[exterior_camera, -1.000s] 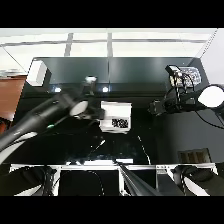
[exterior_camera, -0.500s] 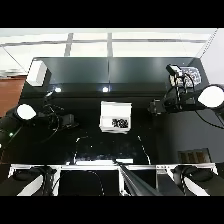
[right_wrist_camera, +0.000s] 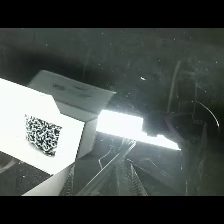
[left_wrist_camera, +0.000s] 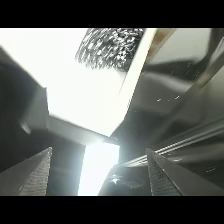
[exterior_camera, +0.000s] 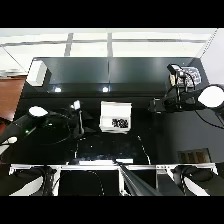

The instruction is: Fold the box and place the chain.

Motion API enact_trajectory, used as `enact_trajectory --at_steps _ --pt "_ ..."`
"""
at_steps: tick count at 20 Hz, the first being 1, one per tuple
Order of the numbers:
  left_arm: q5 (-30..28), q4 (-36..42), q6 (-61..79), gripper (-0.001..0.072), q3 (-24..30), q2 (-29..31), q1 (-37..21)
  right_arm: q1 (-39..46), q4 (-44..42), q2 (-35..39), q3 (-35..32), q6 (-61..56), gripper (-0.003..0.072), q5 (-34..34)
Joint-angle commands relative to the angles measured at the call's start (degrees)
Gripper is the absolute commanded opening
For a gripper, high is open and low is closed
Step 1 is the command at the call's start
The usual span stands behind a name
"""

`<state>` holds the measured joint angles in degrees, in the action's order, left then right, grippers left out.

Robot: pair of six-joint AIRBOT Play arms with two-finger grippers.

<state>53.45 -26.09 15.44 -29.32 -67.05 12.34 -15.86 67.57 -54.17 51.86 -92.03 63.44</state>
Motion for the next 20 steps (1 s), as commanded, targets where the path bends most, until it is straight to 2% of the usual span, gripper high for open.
enact_trajectory --at_steps 1,4,6,12,17,18,20 --pt "-5.27 -7.15 13.46 0.0716 -3.15 -2.49 5.68 0.02 -0.2 -0.02 -0.04 -1.44 0.0411 0.46" --pt "-4.02 -3.34 11.56 0.0716 -6.67 -8.17 5.84 0.02 -0.09 -0.02 -0.04 -1.44 0.0411 0.87" --pt "-2.8 -3.54 9.44 0.0716 -8.59 -10.51 6.05 0.02 -0.11 -0.02 -0.04 -1.44 0.0411 0.87" --pt "-0.57 -3.19 9.2 0.0715 -10.45 -12.07 6.51 0.02 -0.2 -0.02 -0.04 -1.44 0.0411 0.9" --pt "-1.14 -3.23 9.2 0.0714 -10.62 -12.2 10.03 0.02 -0.13 -0.02 -0.04 -1.4 0.0411 0.83" --pt "-2.62 -3.28 8.41 0.067 -10.62 -12.2 10.75 0.02 0.0 -0.02 -0.04 -1.4 0.0411 0.83" --pt "-5.05 -3.19 6.56 0.0392 -10.62 -12.2 11.23 0.02 0.2 -0.02 -0.04 -1.36 0.0411 0.59"
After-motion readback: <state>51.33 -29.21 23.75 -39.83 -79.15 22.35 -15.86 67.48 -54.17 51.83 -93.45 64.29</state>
